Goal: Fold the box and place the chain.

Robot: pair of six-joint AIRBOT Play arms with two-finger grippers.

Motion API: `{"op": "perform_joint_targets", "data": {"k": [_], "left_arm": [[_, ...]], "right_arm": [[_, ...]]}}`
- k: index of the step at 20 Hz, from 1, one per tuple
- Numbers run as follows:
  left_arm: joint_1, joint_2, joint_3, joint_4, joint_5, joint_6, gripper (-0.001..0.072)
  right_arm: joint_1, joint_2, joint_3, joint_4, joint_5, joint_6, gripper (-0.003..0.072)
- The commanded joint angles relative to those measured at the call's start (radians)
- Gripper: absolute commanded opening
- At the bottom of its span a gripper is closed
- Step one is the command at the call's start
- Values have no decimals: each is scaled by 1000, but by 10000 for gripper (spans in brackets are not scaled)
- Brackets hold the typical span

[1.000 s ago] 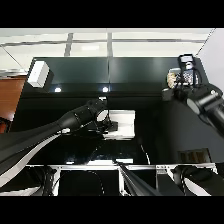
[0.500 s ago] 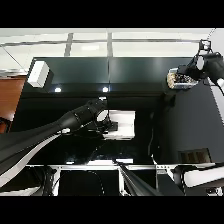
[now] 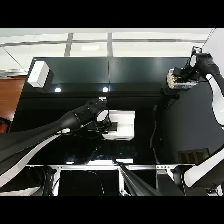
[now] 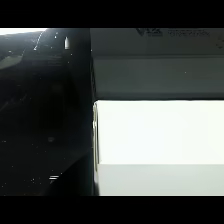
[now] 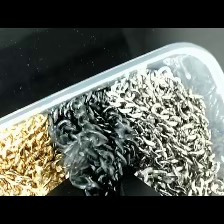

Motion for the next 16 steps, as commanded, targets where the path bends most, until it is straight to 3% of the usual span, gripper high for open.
{"op": "perform_joint_targets", "data": {"k": [1, 8, 12, 16], "left_arm": [[0, 0, 0, 0, -2, 2, 26], [0, 0, 0, 0, -10, 2, 26], [0, 0, 0, 0, -27, 2, 26], [0, 0, 0, 0, -22, 2, 26]], "right_arm": [[-1, 19, 35, 18, 76, -28, 11], [1, 309, 45, 27, 156, -241, 11], [2, 513, 45, 227, 114, -303, 10], [22, 700, 45, 330, 262, -418, 11]]}}
